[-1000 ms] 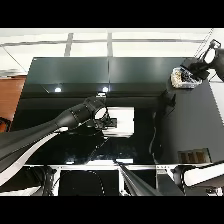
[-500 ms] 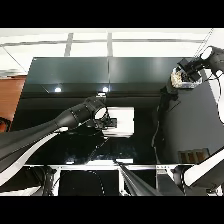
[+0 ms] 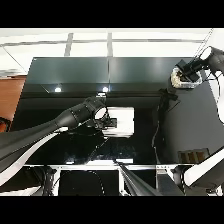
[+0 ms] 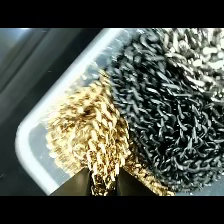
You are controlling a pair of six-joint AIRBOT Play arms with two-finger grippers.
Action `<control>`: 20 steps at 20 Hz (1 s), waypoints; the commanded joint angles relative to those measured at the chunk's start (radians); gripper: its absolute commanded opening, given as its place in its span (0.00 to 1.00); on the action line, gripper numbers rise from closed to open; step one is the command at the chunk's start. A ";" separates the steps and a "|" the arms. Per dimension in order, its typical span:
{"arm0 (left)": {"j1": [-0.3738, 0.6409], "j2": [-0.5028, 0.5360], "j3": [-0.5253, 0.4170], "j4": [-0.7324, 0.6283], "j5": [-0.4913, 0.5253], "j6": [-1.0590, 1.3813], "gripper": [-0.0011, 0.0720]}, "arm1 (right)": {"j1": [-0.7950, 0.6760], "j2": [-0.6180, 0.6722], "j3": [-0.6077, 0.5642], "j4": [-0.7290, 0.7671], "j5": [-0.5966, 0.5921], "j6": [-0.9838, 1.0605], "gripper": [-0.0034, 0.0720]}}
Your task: Fold the box and place the chain.
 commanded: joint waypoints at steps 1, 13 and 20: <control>0.000 0.000 0.000 0.000 0.001 0.000 0.05 | -0.012 0.066 0.001 0.002 0.016 -0.097 0.06; 0.000 0.000 0.000 0.000 0.000 0.000 0.05 | -0.014 0.611 0.001 0.065 0.178 -0.531 0.05; 0.000 0.000 0.000 0.000 0.000 0.000 0.05 | -0.014 0.892 -0.135 0.362 0.412 -0.676 0.05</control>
